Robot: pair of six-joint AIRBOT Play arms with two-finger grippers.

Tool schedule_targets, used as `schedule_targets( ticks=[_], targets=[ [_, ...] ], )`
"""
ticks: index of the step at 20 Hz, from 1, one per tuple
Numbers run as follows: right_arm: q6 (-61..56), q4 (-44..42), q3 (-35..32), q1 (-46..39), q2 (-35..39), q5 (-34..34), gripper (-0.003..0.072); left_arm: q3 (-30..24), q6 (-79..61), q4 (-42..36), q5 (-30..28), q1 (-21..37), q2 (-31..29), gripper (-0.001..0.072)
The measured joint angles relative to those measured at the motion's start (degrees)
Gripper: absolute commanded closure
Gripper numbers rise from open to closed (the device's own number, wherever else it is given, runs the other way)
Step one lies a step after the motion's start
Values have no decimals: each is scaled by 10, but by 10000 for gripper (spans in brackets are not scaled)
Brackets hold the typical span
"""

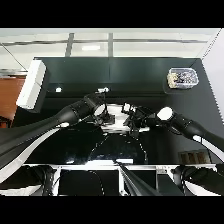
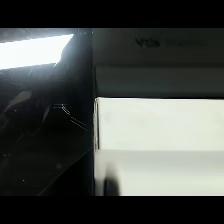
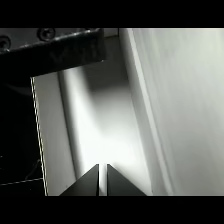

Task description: Fold the box and place the chain.

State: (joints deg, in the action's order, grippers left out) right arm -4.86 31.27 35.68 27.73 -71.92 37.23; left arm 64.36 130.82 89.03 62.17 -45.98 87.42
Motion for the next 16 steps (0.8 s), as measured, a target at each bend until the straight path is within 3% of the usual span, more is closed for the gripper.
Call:
schedule_targets(
  ticks=[5, 9, 13, 14, 16],
  targets=[
    [-155, 74, 11, -49, 77, 40, 628, 0, 2, -1, -4, 0, 0, 678],
    [-338, 155, 17, -174, 160, 74, 628, 0, 0, -1, -1, 0, -1, 678],
    [-558, 224, -19, -313, 180, 78, 630, 0, 0, 0, -1, 0, -1, 678],
    [-602, 230, -37, -335, 175, 82, 668, 0, 0, 0, -1, 0, -1, 678],
    [-654, 215, -66, -353, 155, 95, 669, 0, -1, 0, -1, 0, -1, 678]
  ],
)
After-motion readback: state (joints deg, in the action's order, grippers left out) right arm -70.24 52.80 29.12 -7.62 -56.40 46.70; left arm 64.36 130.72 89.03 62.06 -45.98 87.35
